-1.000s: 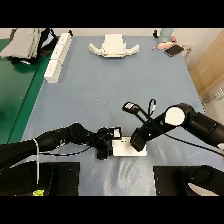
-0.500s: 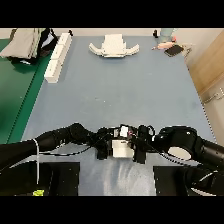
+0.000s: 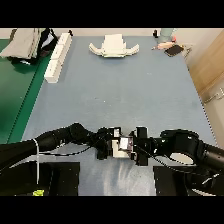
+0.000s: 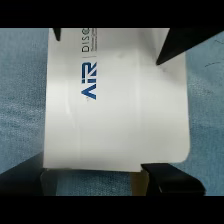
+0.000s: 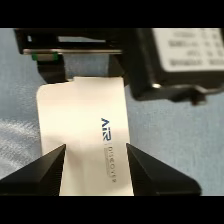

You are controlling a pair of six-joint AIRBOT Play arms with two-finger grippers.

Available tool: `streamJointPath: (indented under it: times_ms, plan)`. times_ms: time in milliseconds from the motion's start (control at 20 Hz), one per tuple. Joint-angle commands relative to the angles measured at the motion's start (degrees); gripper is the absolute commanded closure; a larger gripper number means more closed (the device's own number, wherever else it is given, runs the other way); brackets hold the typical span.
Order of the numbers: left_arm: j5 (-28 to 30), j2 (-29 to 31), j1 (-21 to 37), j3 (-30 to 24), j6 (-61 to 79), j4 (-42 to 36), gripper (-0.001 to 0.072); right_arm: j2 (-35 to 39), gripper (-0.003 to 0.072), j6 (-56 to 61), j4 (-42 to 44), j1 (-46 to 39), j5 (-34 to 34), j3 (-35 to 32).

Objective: Fold the box.

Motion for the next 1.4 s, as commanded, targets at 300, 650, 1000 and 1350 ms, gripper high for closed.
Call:
streamJointPath:
  times_ms: [300,650,1000,1350]
  plan:
    - [0.0,0.0,0.0,0.0,0.0,0.0,0.0188,-4.6,0.0101,-3.7,-4.3,0.1,-3.9,-0.2]
    - [0.0,0.0,0.0,0.0,0.0,0.0,0.0188,-1.9,0.0103,-3.7,-5.1,0.8,-3.9,-0.2]
    - [0.0,0.0,0.0,0.0,0.0,0.0,0.0188,1.0,0.0104,-3.7,-10.1,0.8,-4.1,-0.2]
    - [0.0,0.0,0.0,0.0,0.0,0.0,0.0188,1.0,0.0104,-3.7,-10.2,0.8,-4.8,0.3]
